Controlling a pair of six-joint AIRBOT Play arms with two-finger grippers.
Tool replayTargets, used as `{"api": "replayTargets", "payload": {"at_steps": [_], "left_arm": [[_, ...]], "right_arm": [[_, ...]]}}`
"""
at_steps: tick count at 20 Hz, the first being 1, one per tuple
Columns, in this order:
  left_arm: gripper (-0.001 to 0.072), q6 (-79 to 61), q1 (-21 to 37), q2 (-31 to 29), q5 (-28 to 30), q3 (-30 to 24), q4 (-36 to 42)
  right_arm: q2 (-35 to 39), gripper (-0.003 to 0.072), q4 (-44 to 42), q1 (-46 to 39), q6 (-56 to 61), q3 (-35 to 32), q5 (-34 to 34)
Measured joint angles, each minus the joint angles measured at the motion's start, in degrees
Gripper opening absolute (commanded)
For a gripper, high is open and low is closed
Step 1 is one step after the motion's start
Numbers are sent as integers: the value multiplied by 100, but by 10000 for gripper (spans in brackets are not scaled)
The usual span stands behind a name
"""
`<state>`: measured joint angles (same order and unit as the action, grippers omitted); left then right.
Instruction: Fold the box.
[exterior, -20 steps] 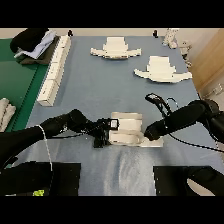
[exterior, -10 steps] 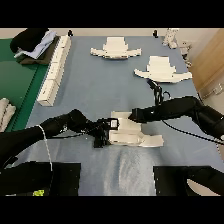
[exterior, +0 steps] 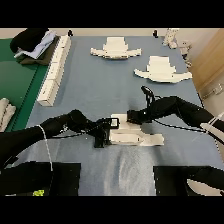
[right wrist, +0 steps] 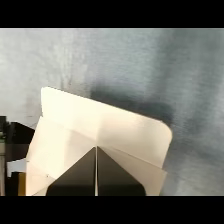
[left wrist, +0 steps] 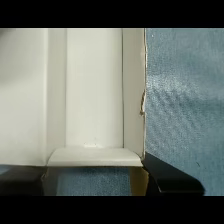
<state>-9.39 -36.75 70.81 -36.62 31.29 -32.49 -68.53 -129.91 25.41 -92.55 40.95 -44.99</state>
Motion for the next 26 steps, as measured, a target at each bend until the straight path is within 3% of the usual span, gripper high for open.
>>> {"api": "replayTargets", "payload": {"at_steps": [17,26], "left_arm": [[424,35,2,2,61,-4,-4],[425,37,2,2,66,-4,-7]], "right_arm": [[-138,5,48,-2,-367,94,-173],[1311,4,704,-4,-879,378,-1091]]}}
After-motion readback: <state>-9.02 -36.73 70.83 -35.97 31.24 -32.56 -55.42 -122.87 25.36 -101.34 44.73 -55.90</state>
